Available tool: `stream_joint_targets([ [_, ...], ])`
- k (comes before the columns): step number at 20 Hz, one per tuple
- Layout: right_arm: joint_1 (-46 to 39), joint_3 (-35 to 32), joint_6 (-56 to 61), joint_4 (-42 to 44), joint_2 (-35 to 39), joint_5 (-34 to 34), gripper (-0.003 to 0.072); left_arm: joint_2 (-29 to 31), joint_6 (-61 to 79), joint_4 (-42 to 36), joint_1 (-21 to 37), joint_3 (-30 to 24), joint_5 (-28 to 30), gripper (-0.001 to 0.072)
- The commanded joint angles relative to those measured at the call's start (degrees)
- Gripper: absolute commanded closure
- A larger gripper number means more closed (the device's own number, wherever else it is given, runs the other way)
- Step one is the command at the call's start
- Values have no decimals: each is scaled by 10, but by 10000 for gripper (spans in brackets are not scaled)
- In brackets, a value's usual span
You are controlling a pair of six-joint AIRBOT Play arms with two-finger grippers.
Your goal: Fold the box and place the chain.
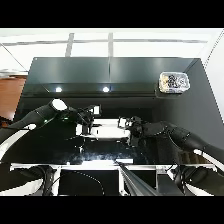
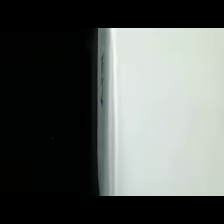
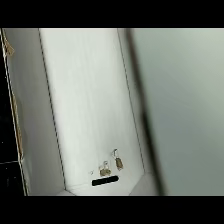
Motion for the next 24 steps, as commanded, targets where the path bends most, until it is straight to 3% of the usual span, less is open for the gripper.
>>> stream_joint_targets([
  [1,-1,13,0,1,-1,-1,-14,0,1,0,0,0,0,682],
  [9,-12,19,0,8,-12,-54,-14,0,1,0,0,0,0,682],
  [22,-11,19,0,7,-34,-43,-13,0,0,0,0,0,-1,682],
  [24,-11,19,0,7,-35,-39,152,0,0,0,0,0,0,682],
])
